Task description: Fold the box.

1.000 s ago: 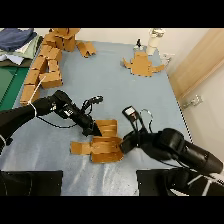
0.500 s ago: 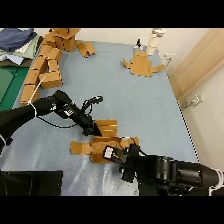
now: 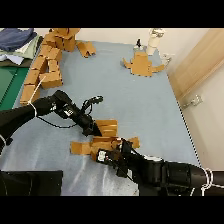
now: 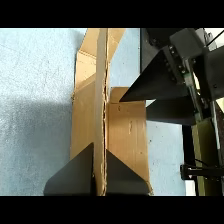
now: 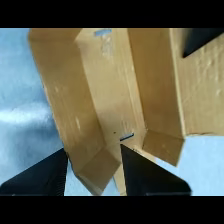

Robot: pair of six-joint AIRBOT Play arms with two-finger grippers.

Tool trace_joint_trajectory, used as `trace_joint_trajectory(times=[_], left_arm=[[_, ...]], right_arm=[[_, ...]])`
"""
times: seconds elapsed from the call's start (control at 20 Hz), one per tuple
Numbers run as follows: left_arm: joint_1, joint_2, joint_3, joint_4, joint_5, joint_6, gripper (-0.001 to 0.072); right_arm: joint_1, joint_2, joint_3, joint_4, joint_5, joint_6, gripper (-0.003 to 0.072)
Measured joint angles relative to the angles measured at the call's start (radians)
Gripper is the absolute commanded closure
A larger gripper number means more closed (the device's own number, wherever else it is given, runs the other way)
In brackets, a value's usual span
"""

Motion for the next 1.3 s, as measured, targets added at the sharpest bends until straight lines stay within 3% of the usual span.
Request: trace_joint_trajectory(times=[0.35,0.4,0.45,1.0,1.3], left_arm=[[0.000,0.000,0.000,0.000,0.000,0.000,0.0696],[0.000,0.000,0.000,0.000,0.000,0.000,0.0696],[0.000,0.000,0.000,0.000,0.000,0.000,0.0696],[0.000,0.000,0.000,0.000,0.000,0.000,0.0696],[0.000,0.000,0.000,0.000,0.000,0.000,0.0696]], right_arm=[[0.000,-0.009,0.000,-0.180,0.019,0.253,0.0207],[0.000,-0.009,0.000,-0.193,0.007,0.266,0.0142],[0.000,-0.009,0.000,-0.202,-0.005,0.276,-0.0026],[-0.001,0.025,0.000,-0.219,-0.041,0.158,-0.0026],[-0.159,0.084,-0.041,-0.019,0.075,-0.150,-0.0026]])
